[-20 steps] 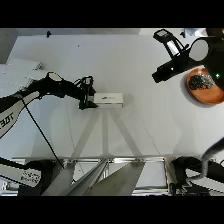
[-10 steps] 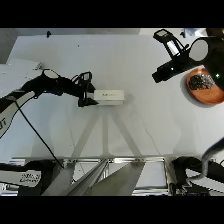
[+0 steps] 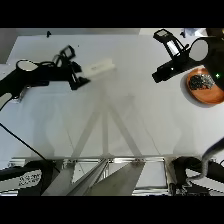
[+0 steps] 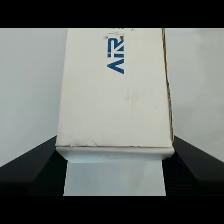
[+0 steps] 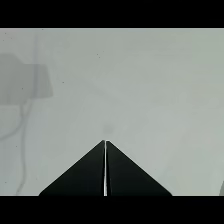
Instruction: Fold the box and place the chain.
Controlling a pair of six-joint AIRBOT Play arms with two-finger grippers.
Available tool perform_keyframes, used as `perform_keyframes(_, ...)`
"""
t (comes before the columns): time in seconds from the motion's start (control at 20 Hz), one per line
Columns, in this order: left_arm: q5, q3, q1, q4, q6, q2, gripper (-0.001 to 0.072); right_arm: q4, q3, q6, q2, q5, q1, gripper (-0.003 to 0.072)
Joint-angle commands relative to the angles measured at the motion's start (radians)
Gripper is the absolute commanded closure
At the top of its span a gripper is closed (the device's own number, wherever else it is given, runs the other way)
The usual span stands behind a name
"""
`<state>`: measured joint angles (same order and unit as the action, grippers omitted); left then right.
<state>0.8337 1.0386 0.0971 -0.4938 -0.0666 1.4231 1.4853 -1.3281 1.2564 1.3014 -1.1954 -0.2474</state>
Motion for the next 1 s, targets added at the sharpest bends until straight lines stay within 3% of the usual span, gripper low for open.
perform_keyframes(0.0, -0.272, 0.001, 0.082, 0.014, 0.174, -0.016, 0.0706, 0.000, -0.001, 0.000, -0.001, 0.000, 0.000, 0.0676)
perform_keyframes(0.15, -0.468, 0.001, 0.151, 0.014, 0.255, -0.008, 0.0706, 0.000, -0.001, 0.000, -0.001, 0.000, 0.000, 0.0676)
perform_keyframes(0.25, -0.518, 0.001, 0.193, 0.011, 0.295, 0.015, 0.0706, 0.000, -0.001, 0.000, -0.001, 0.000, 0.000, 0.0676)
perform_keyframes(0.5, -0.524, 0.001, 0.266, 0.006, 0.434, 0.118, 0.0706, 0.000, -0.001, 0.000, -0.001, 0.003, 0.000, 0.0676)
perform_keyframes(0.75, -0.495, 0.001, 0.269, 0.002, 0.434, 0.239, 0.0688, 0.000, -0.001, 0.000, -0.001, 0.004, 0.000, 0.0676)
perform_keyframes(0.8, -0.493, 0.001, 0.269, 0.002, 0.434, 0.251, 0.0542, 0.000, -0.001, 0.000, -0.001, 0.004, 0.000, 0.0676)
perform_keyframes(0.9, -0.499, 0.001, 0.270, 0.003, 0.433, 0.259, -0.0001, 0.000, -0.001, 0.000, -0.001, 0.005, 0.000, 0.0676)
perform_keyframes(0.95, -0.497, 0.001, 0.270, 0.002, 0.433, 0.256, 0.0007, 0.000, -0.001, 0.000, -0.001, 0.006, 0.000, 0.0676)
